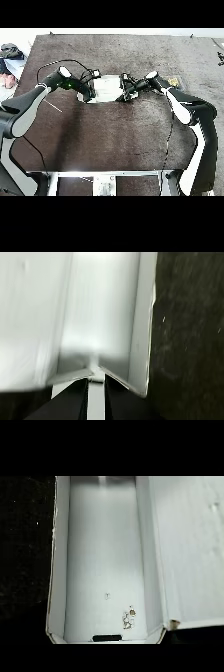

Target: Fold the box and place the chain.

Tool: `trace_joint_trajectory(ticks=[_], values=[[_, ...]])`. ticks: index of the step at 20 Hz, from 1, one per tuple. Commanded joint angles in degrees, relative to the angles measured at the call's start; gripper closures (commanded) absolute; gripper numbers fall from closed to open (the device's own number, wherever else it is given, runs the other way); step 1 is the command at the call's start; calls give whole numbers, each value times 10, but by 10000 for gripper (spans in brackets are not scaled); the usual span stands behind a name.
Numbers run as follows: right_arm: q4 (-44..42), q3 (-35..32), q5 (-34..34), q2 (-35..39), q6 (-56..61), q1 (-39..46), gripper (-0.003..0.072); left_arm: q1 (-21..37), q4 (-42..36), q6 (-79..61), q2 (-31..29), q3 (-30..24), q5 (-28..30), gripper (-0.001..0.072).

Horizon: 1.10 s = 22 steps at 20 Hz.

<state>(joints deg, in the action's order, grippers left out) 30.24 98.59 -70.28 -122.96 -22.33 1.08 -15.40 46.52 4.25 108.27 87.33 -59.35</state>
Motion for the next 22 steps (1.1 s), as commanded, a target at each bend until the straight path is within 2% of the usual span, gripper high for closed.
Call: trace_joint_trajectory(ticks=[1, 3, 4, 5, 10, 11, 12, 14, 15, 17, 19, 21, 22], values=[[0, 1, 0, 0, 0, 0, 308, 0, -68, -46, 15, 0, 4, 594], [0, 1, 0, 0, 0, 0, 307, 0, -79, -48, 20, 0, 4, 572], [0, 1, 0, 0, 0, 0, 308, 0, -82, -48, 22, 0, 4, 406], [0, 1, 0, 0, 0, 0, 307, 0, -82, -47, 23, 0, 4, 290], [0, 1, 0, 0, 0, 0, 307, 0, -80, -47, 24, 0, 4, 271], [0, 1, 0, 0, 0, 0, 308, 0, -80, -48, 24, 0, 4, 187], [0, 1, 0, 0, 0, 0, 307, 0, -80, -44, 24, 0, 11, -1], [0, 1, 0, 0, 0, 0, 308, 0, -79, -37, 24, 0, 20, -3], [0, 1, 0, 0, 0, 0, 307, 1, -79, -37, 24, 0, 18, 21], [0, 1, 0, 0, 0, 0, 308, 6, -74, -37, 24, 0, 9, 364], [0, 1, 0, 0, 0, 0, 307, 20, -69, -37, 24, 0, -11, 563], [0, 1, 0, 0, 0, 0, 308, 42, -69, -38, 23, 0, -53, 697], [0, 1, 0, 0, 0, 0, 308, 52, -69, -38, 20, 0, -69, 697]])
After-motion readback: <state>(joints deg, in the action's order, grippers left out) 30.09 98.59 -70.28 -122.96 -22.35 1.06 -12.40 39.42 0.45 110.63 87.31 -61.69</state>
